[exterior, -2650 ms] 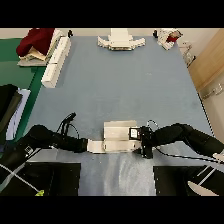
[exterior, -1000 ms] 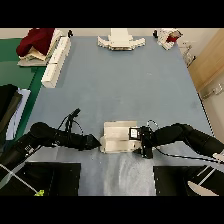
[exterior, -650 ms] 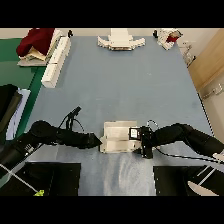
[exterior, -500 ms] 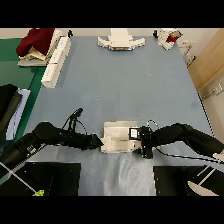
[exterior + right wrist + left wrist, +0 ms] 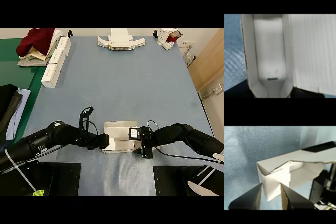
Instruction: Fold the box.
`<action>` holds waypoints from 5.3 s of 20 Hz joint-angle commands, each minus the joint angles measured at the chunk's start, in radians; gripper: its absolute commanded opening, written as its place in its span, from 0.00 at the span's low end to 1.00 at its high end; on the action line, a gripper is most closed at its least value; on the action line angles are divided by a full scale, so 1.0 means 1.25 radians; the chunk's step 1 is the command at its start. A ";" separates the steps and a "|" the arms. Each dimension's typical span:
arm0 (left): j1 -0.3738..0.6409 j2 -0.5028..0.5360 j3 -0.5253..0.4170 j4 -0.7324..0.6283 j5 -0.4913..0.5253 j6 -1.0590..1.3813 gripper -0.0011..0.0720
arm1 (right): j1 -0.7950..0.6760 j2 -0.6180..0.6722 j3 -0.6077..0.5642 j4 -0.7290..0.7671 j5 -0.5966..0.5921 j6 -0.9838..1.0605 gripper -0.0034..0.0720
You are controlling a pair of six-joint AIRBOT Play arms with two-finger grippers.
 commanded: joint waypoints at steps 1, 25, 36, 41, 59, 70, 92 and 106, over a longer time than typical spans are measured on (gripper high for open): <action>-0.082 -0.056 0.081 0.196 -0.045 -0.240 0.49 | 0.001 0.001 0.001 0.000 0.000 0.000 0.75; -0.248 -0.405 0.350 0.408 -0.320 -0.529 0.49 | 0.001 0.001 0.001 0.000 0.000 0.000 0.75; -0.248 -0.405 0.369 0.422 -0.321 -0.528 0.03 | 0.001 0.001 0.001 0.000 0.000 0.000 0.75; -0.248 -0.405 0.369 0.420 -0.321 -0.519 0.52 | 0.001 0.001 0.001 0.000 0.000 0.000 0.75; -0.248 -0.405 0.368 0.446 -0.327 -0.522 0.34 | 0.001 0.001 0.001 0.000 0.000 0.000 0.75; -0.248 -0.302 0.408 0.437 -0.470 -0.455 0.71 | 0.001 0.001 0.001 0.000 0.000 0.000 0.75; 0.022 0.161 0.174 0.244 -0.367 0.747 0.04 | 0.001 0.001 0.001 0.000 0.000 0.000 0.75; 0.240 0.020 -0.119 -0.285 -0.030 1.715 0.97 | 0.001 0.001 0.001 0.000 0.000 0.000 0.75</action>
